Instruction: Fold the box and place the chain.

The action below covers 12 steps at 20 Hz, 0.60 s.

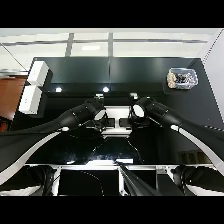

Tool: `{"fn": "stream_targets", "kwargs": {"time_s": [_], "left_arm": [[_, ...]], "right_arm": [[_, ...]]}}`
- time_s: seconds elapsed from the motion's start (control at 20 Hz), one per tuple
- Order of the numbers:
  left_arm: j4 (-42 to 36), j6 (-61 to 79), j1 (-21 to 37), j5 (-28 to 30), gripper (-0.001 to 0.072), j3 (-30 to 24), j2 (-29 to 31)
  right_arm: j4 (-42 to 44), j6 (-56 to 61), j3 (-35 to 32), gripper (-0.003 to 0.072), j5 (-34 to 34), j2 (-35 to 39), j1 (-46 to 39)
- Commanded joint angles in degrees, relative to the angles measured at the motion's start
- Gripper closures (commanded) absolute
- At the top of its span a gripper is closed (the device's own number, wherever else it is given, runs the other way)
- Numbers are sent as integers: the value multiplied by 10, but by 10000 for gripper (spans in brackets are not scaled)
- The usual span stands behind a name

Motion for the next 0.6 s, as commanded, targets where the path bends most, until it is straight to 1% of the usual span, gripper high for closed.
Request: {"fn": "stream_targets", "kwargs": {"time_s": [0.0, 0.3, 0.4, 0.55], "left_arm": [[-2, 0, 0, 3, 682, 0, 0], [-2, 0, 0, 4, 682, 0, 0], [-2, 0, 1, 4, 682, 0, 0], [-2, 0, 1, 3, 682, 0, 0]], "right_arm": [[-14, -21, 13, 405, 6, 12, 0], [-17, -69, 31, 406, 28, 64, -2], [-18, -92, 31, 405, 34, 98, -13], [-29, -137, 31, 406, 52, 165, -62]]}}
